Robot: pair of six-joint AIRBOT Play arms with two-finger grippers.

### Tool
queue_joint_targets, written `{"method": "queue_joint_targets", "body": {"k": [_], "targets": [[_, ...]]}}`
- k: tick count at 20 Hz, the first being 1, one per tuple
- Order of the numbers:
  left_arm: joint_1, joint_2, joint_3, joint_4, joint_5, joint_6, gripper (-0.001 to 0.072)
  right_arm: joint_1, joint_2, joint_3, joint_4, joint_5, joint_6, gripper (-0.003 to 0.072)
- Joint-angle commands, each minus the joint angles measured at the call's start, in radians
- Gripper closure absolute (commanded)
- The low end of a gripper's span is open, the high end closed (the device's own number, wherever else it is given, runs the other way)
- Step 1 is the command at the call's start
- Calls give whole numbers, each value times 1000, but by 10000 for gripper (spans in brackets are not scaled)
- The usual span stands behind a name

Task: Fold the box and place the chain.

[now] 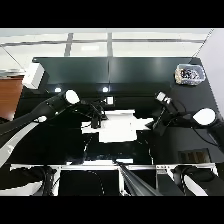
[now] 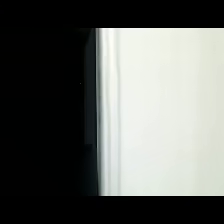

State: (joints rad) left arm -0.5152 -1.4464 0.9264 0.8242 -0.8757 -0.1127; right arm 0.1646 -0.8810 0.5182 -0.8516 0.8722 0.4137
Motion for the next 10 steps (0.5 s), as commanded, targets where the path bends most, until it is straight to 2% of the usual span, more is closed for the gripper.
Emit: {"method": "queue_joint_targets", "body": {"k": [1, 6, 10], "targets": [[-2, -18, -1, 9, 2, -13, 683, 78, -19, -35, 14, -31, -74, 29], [-3, -42, 0, 9, 0, -12, 682, 157, -23, -50, 4, -28, -349, 32], [-2, -42, 0, 9, 0, -12, 682, 208, -50, -56, -45, -50, -370, 32]]}}
